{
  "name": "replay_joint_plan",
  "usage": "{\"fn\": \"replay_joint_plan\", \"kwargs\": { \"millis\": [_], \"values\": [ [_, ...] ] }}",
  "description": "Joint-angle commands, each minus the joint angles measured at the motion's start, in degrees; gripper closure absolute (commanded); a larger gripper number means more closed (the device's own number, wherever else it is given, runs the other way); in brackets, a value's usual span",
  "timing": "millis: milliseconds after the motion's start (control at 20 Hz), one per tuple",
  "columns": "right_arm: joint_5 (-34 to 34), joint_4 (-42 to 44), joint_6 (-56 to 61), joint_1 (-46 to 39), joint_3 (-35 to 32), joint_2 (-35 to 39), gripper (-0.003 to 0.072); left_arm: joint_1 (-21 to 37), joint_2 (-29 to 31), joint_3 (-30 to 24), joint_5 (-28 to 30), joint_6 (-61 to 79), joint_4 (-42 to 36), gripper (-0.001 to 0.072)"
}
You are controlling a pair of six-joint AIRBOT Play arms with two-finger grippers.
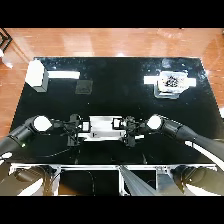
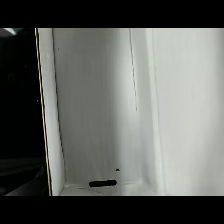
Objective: Fold the box and place the chain.
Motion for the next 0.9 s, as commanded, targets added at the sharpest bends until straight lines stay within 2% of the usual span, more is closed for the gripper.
{"fn": "replay_joint_plan", "kwargs": {
  "millis": [0,50,100,150,200,450,500,550,600,850],
  "values": [
    [0.02,0.00,0.00,0.00,0.02,-0.02,0.0208,-1.79,-0.50,-0.02,-0.68,0.37,-0.55,0.0086],
    [0.02,0.00,0.00,0.00,0.02,-0.02,0.0208,-2.23,-0.52,0.00,-0.66,0.04,-0.52,0.0090],
    [0.02,0.00,0.00,0.00,0.02,-0.02,0.0208,-2.32,-0.52,0.00,-0.39,-0.31,-0.52,0.0143],
    [0.02,0.00,0.00,0.00,0.02,-0.02,0.0208,-2.29,-0.52,0.02,-0.39,-0.59,-0.50,0.0264],
    [0.02,0.00,0.00,0.00,0.02,-0.04,0.0208,-2.29,-0.52,0.02,-0.46,-0.61,-0.31,0.0294],
    [0.02,0.02,0.00,0.00,0.02,-0.02,0.0208,-2.32,-0.52,0.02,-0.48,-2.27,-0.87,0.0294],
    [0.04,0.00,0.00,0.00,0.02,-0.04,0.0208,-2.32,-0.52,0.02,-0.42,-2.27,-0.96,0.0301],
    [0.02,0.02,0.00,0.00,0.02,-0.02,0.0208,-2.32,-0.52,0.02,-0.13,-2.27,-0.96,0.0358],
    [0.02,0.02,0.00,0.00,0.02,-0.04,0.0208,-2.32,-0.52,0.02,0.17,-2.27,-1.03,0.0375],
    [0.02,0.02,0.00,0.00,0.02,-0.04,0.0208,-2.34,-0.52,0.02,0.94,-2.23,-3.96,0.0377]
  ]
}}
